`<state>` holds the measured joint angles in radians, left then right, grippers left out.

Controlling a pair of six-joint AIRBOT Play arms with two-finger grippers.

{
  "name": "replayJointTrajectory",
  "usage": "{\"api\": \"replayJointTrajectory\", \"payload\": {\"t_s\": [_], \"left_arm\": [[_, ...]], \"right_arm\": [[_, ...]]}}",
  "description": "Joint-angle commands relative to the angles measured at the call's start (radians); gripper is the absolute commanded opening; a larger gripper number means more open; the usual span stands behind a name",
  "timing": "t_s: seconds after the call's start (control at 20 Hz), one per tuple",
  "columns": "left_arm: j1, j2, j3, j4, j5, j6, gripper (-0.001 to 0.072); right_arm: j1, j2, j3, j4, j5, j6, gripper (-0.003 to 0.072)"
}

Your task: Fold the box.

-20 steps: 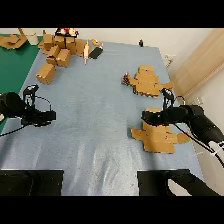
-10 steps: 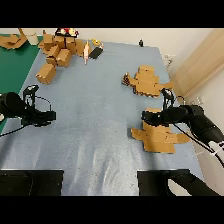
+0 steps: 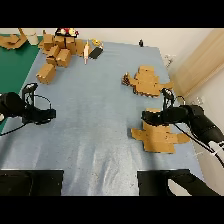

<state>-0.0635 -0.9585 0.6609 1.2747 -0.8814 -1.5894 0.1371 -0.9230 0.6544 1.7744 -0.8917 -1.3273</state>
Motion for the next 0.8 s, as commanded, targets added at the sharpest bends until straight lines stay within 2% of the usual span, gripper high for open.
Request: {"api": "replayJointTrajectory", "payload": {"t_s": [0.0,0.15,0.2,0.3,0.35,0.4,0.45,0.5,0.65,0.75], "left_arm": [[0.001,-0.001,0.000,0.001,0.100,0.000,0.0011],[0.001,-0.002,0.000,-0.060,0.107,-0.025,0.0011],[0.001,-0.003,0.000,-0.079,0.111,-0.025,0.0011],[0.001,-0.003,0.000,-0.118,0.106,-0.025,0.0012],[0.001,-0.003,0.000,-0.147,0.101,-0.024,0.0022],[0.001,-0.003,0.000,-0.168,0.097,-0.024,0.0258],[0.001,-0.003,0.000,-0.195,0.096,-0.024,0.0539],[0.001,-0.003,0.000,-0.211,0.096,-0.024,0.0620],[0.001,-0.003,0.000,-0.240,0.078,-0.024,0.0619],[0.001,-0.003,0.000,-0.251,0.053,-0.024,0.0619]], "right_arm": [[0.001,-0.007,0.001,0.056,0.009,0.032,0.0004],[0.000,-0.013,0.008,0.069,-0.024,0.035,0.0006],[-0.003,-0.013,0.024,0.050,-0.069,0.018,0.0006],[-0.031,-0.011,0.096,-0.090,-0.204,0.020,0.0007],[-0.066,-0.011,0.148,-0.211,-0.285,0.059,0.0127],[-0.109,-0.011,0.194,-0.335,-0.357,0.092,0.0336],[-0.164,-0.011,0.232,-0.451,-0.425,0.093,0.0375],[-0.224,-0.011,0.254,-0.521,-0.475,0.076,0.0378],[-0.465,-0.040,0.256,-0.608,-0.532,-0.024,0.0384],[-0.634,-0.101,0.256,-0.522,-0.539,-0.129,0.0384]]}}
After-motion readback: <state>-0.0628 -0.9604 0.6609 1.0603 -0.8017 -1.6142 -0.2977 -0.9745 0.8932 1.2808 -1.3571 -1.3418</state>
